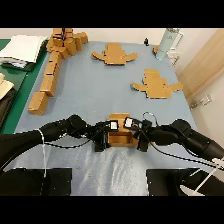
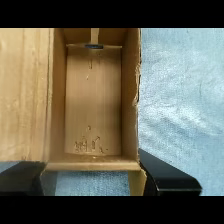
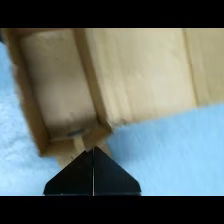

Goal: Fold the box.

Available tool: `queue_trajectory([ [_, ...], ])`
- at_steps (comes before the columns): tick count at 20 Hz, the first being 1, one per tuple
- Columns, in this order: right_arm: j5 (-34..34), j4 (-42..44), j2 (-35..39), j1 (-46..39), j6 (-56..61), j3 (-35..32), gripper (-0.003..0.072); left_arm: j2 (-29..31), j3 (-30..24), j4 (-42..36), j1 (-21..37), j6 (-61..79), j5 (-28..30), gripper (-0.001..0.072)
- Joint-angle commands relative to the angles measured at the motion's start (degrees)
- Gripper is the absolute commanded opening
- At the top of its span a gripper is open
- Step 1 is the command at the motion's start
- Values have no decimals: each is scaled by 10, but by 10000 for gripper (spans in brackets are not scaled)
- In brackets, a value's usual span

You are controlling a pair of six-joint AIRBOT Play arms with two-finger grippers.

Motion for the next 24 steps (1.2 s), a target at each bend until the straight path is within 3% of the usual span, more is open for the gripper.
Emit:
queue_trajectory([
  [1, -105, -240, 28, -11, 345, 19, 2, 0, 0, 0, 0, 0, 0, 482],
  [3, -211, -350, 31, -55, 525, 17, 1, 0, 0, 0, 0, 0, 0, 482],
  [4, -233, -337, 31, -90, 556, 16, 0, 0, 0, 0, 0, 0, 0, 482],
  [7, -191, -159, 30, -185, 525, 5, 0, 0, 0, 0, 0, 0, 0, 482],
  [9, -155, -84, 26, -215, 497, -12, 0, 0, 0, 0, 0, 0, 0, 481],
  [16, -123, 75, 15, -225, 413, -28, 0, 0, 0, 0, 0, 0, 0, 482],
  [24, -138, 170, 14, -224, 364, -28, 1, 0, 0, 0, 0, 0, 0, 482],
])
